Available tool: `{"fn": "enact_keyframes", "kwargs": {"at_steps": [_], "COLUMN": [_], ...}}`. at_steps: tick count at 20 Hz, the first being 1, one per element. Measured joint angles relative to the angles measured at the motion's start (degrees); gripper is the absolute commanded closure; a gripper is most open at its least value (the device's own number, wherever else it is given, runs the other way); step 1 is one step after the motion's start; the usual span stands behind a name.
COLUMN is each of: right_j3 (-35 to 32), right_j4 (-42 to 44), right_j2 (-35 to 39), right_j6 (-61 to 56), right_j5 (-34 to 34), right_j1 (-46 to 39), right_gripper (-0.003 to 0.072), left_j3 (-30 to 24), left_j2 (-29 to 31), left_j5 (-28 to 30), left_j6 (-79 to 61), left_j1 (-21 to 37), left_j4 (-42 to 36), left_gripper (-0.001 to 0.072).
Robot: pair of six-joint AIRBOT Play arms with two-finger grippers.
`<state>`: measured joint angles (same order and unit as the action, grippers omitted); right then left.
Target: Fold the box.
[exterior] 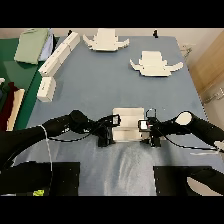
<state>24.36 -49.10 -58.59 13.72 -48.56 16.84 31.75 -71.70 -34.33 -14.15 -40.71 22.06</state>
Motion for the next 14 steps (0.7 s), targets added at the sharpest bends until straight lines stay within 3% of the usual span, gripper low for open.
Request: {"fn": "enact_keyframes", "kwargs": {"at_steps": [14], "right_j3": [0.0], "right_j4": [0.0], "right_j2": [0.0], "right_j6": [-0.22], "right_j5": [0.0], "right_j1": [0.0], "right_gripper": [0.0178], "left_j3": [-0.02], "left_j2": [-0.07], "left_j5": [3.19], "left_j6": [0.63], "left_j1": [-1.95], "left_j4": [1.25], "left_gripper": [0.0021]}}
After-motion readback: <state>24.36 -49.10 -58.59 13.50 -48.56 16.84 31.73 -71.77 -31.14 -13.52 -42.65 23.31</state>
